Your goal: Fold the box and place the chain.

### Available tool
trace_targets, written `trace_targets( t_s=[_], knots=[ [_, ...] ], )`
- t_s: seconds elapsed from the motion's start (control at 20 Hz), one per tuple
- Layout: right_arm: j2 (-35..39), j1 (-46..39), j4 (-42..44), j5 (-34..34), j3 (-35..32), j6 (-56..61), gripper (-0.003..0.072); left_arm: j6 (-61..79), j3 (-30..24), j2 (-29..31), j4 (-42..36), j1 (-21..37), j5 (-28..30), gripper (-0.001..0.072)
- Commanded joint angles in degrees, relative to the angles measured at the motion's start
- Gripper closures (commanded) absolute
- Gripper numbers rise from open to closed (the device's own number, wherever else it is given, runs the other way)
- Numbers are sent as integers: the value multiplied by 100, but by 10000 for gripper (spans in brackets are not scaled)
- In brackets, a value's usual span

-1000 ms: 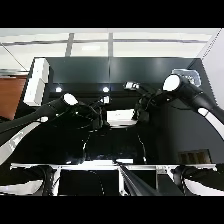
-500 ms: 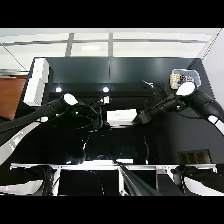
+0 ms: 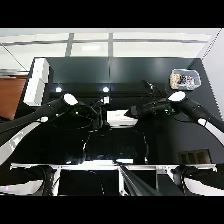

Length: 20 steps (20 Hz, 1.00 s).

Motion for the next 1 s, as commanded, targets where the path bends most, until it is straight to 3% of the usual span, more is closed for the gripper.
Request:
trace_targets(
  t_s=[0.0,0.5,0.85,0.9,0.95],
  knots=[
    [-151,37,-286,-254,-26,144,668,-2,7,2,0,2,2,357],
    [-37,52,-564,-225,-20,90,669,-4,7,2,-2,2,0,351],
    [1235,-844,-632,671,122,28,669,-7,7,2,-2,9,-28,351],
    [1449,-1029,-723,675,122,31,668,-7,7,7,-2,9,-28,330],
    [1628,-1209,-846,678,122,33,668,-7,7,15,0,9,-26,193]
  ],
)
